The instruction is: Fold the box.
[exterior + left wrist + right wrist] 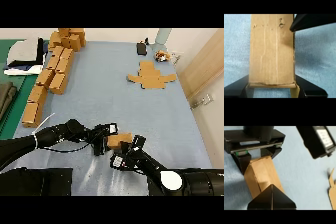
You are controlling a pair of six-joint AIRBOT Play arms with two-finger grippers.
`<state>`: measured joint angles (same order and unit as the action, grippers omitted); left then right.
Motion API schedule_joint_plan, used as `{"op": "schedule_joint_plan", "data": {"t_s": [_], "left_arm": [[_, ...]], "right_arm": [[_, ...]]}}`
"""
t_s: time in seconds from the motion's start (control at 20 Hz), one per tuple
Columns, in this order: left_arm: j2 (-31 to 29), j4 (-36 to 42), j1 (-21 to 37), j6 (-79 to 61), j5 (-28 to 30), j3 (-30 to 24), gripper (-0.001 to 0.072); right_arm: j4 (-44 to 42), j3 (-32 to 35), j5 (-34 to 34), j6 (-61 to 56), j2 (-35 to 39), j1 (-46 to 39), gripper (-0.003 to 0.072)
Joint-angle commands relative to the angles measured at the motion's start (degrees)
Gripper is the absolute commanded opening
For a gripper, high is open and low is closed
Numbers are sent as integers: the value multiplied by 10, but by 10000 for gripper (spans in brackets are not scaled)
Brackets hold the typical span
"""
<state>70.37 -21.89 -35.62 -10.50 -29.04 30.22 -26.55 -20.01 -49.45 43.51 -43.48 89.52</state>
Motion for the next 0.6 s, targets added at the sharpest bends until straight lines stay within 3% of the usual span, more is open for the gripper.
{"op": "schedule_joint_plan", "data": {"t_s": [0.0, 0.2, 0.55], "left_arm": [[0, 0, 0, 0, 0, 0, 543], [0, 0, 0, 0, 0, 0, 543], [0, 0, 0, 0, 0, 0, 543]], "right_arm": [[42, 0, 29, -40, -12, -8, 4], [82, 0, 42, -85, -48, -10, 5], [80, 0, 57, -101, -59, -10, 5]]}}
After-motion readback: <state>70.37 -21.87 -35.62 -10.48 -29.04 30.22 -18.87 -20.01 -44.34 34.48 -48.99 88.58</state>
